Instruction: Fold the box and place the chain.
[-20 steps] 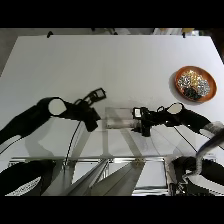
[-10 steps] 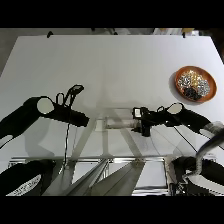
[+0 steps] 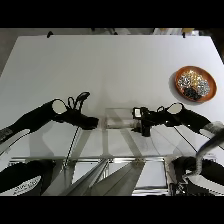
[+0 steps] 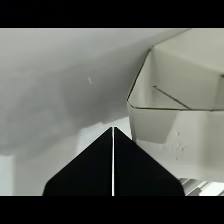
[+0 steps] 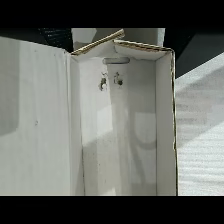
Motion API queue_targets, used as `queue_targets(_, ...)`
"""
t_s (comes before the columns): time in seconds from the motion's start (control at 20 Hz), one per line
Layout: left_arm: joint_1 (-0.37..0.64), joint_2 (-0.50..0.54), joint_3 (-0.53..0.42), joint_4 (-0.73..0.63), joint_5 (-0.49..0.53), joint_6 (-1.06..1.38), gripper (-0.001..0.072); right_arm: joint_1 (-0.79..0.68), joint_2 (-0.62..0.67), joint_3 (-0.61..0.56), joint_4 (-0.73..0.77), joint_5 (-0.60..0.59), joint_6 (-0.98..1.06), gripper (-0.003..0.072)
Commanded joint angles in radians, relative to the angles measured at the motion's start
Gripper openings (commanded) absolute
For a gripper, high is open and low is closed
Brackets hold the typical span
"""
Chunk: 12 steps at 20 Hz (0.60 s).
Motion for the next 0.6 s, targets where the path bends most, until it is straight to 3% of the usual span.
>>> queue_targets(0.0,-0.013,0.037,0.0,-0.063,0.028,0.039,0.0004,0.0,0.001,0.001,0.0,0.0,0.0,0.0315)
queue_targets(0.2,-0.013,0.086,0.0,-0.078,0.026,0.039,0.0013,0.0,0.001,0.001,0.0,0.0,0.0,0.0315)
queue_targets(0.25,-0.014,0.09,0.0,-0.084,0.026,0.039,0.0029,0.0,0.001,0.001,0.0,0.0,0.0,0.0315)
queue_targets(0.35,-0.022,0.092,0.0,-0.093,0.026,0.039,0.0138,0.0,0.001,0.001,0.0,0.0,0.0,0.0315)
queue_targets(0.55,-0.045,0.091,0.0,-0.1,0.041,0.039,0.0154,0.0,0.001,0.001,0.0,0.0,0.0,0.0315)
